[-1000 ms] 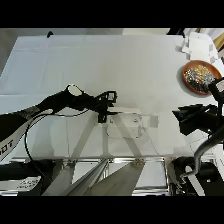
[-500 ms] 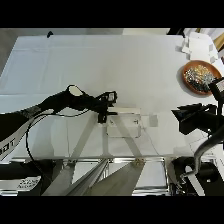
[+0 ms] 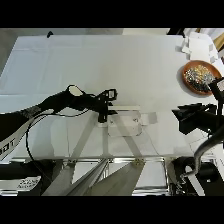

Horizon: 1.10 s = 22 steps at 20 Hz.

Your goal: Fold the box and place the chain.

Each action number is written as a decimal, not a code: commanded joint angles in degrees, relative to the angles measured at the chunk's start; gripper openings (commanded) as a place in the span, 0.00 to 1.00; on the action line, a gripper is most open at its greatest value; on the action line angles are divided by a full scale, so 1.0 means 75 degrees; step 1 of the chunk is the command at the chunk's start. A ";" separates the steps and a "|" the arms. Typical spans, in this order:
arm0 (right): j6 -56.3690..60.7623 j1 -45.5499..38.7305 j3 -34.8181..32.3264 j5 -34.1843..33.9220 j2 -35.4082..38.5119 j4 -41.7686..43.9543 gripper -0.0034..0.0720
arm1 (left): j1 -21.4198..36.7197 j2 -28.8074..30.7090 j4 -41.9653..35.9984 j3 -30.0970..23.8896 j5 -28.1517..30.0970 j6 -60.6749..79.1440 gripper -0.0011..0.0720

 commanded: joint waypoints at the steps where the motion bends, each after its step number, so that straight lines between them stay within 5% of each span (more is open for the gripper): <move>1: 0.0000 0.0006 -0.0003 -0.0006 0.0006 0.0000 0.41 | 0.0003 0.0047 0.0577 0.0000 0.0009 -0.0664 0.02; 22: -0.0003 0.0006 -0.0003 -0.0181 0.0006 -0.0006 0.41 | -0.0105 0.0271 0.1201 0.0000 0.0493 -0.0583 0.02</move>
